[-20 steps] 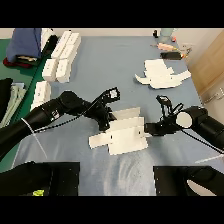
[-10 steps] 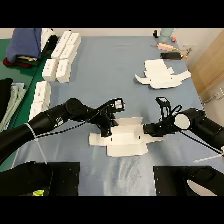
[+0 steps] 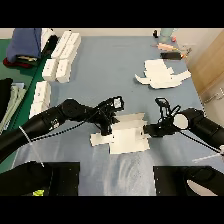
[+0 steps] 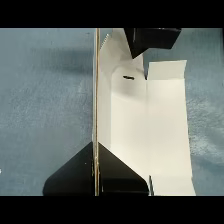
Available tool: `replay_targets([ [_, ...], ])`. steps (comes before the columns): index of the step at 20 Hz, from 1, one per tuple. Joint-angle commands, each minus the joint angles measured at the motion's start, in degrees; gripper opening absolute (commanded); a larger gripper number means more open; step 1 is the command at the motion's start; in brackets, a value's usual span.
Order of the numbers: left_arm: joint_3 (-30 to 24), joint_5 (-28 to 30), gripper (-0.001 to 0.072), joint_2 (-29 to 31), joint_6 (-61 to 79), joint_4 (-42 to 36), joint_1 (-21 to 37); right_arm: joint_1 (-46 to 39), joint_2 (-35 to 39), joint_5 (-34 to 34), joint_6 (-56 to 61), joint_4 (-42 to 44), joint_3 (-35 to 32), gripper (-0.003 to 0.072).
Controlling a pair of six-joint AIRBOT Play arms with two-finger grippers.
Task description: Fold the box.
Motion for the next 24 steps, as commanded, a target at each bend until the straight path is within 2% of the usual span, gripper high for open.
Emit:
replay_targets([
  [1, -1.75, 0.02, 0.0012, 0.04, 0.17, 0.11, -0.07, 0.02, 0.07, -0.24, -0.02, 1.05, 0.04, 0.0003],
  [6, -5.44, 5.16, 0.0012, 0.00, 3.50, -0.33, -1.20, 0.02, 0.68, -0.11, -0.15, 2.10, 0.04, 0.0003],
  [11, -5.51, 4.87, 0.0012, -0.02, 4.31, 0.81, -3.85, 0.00, 1.84, -0.07, -0.13, 1.79, 0.04, 0.0003],
  [14, -5.51, 2.86, 0.0012, -0.02, 4.26, 1.36, -3.98, 0.00, 3.15, -0.07, 0.63, 0.57, 0.04, 0.0003],
  [19, -5.51, -4.13, 0.0013, 0.00, 0.24, 1.36, -3.98, 0.00, 5.75, -0.07, 2.21, -1.22, 0.04, 0.0003],
  [24, -5.44, -5.29, 0.0014, 0.63, -3.32, 1.33, -3.96, 0.00, 6.10, -0.04, 2.19, -1.42, 0.04, 0.0003],
])
